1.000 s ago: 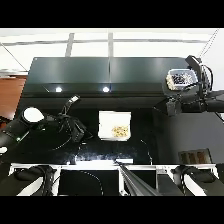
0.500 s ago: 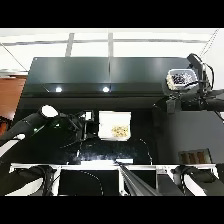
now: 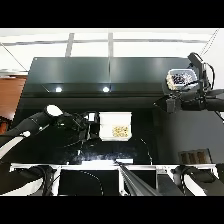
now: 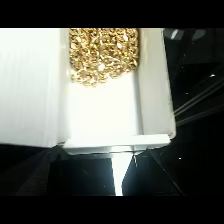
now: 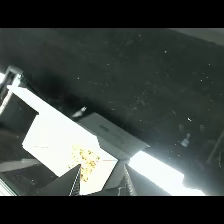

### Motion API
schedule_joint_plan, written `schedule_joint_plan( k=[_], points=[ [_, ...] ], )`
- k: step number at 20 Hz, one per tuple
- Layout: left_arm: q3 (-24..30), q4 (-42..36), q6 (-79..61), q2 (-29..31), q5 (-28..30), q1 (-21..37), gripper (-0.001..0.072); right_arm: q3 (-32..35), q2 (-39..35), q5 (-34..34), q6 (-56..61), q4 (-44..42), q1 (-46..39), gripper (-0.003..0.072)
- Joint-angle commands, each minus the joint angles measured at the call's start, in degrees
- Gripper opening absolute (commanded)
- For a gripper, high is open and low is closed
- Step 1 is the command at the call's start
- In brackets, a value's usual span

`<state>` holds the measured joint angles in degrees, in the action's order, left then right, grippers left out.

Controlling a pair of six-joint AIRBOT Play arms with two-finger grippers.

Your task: Fold the box and place the chain.

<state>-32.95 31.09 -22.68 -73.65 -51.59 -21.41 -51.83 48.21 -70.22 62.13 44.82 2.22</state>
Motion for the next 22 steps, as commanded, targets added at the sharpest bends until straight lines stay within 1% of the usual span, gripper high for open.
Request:
schedule_joint_plan(
  k=[1, 11, 14, 16, 19, 20, 21, 22],
  points=[
    [-0.1, 1.3, 2.1, -0.2, 0.1, -1.3, 0.0708, 0.0, 0.0, 0.0, 0.0, 0.1, 0.0, 0.0329],
    [0.2, 1.0, 6.6, -0.2, -0.2, -1.5, 0.0709, 0.0, 0.0, 0.0, 0.0, 0.1, 0.0, 0.0329],
    [0.1, 1.0, 6.6, -0.2, 0.2, -3.3, 0.0708, 0.0, 0.0, 0.0, 0.0, 0.1, 0.0, 0.0328],
    [0.1, 1.0, 6.6, -0.2, 1.5, -4.5, 0.0708, 0.0, 0.0, 0.0, 0.0, 0.1, 0.0, 0.0329],
    [0.1, 0.7, 6.6, -0.2, 2.1, -4.8, 0.0707, 0.1, 0.1, 0.0, 0.0, 0.1, 0.0, 0.0328],
    [0.1, 0.7, 6.6, -0.2, 2.1, -4.8, 0.0689, 0.3, 0.2, 0.2, 0.0, 0.1, 0.0, 0.0329],
    [0.1, 0.7, 6.6, -0.2, 2.1, -4.8, 0.0621, 0.8, 0.2, 0.8, 0.0, 0.1, 0.3, 0.0329],
    [0.1, 0.8, 6.6, -0.2, 2.1, -4.8, 0.0471, 1.6, 0.2, 2.0, 0.0, 0.1, 0.8, 0.0329]
  ],
)
